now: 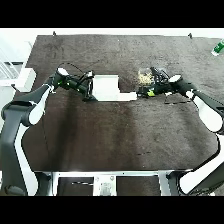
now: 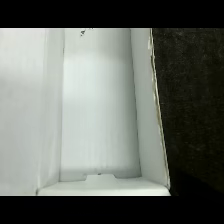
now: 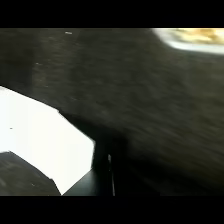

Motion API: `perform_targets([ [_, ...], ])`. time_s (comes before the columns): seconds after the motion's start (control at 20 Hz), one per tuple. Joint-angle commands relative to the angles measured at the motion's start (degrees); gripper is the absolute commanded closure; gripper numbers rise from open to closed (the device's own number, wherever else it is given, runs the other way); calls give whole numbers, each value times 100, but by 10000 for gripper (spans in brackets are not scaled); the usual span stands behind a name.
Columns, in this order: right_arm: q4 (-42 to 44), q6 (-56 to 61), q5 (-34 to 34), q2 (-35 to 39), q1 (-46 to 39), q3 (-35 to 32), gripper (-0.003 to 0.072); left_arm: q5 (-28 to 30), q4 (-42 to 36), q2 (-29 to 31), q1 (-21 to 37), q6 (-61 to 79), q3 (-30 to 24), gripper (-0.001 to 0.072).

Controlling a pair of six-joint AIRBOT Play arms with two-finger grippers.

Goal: Fold the box and place the chain.

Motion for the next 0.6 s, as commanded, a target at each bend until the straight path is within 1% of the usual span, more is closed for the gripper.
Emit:
perform_targets([
  [0.0,485,-199,-17,-63,295,-9,678,0,0,-2,0,0,4,221],
  [0.15,603,-214,140,-59,481,31,678,0,0,-2,0,0,4,221],
  [0.4,678,-284,341,-26,470,175,678,0,2,-2,0,0,4,221],
  [0.55,935,-374,463,109,509,184,677,0,0,-2,0,0,4,221],
])
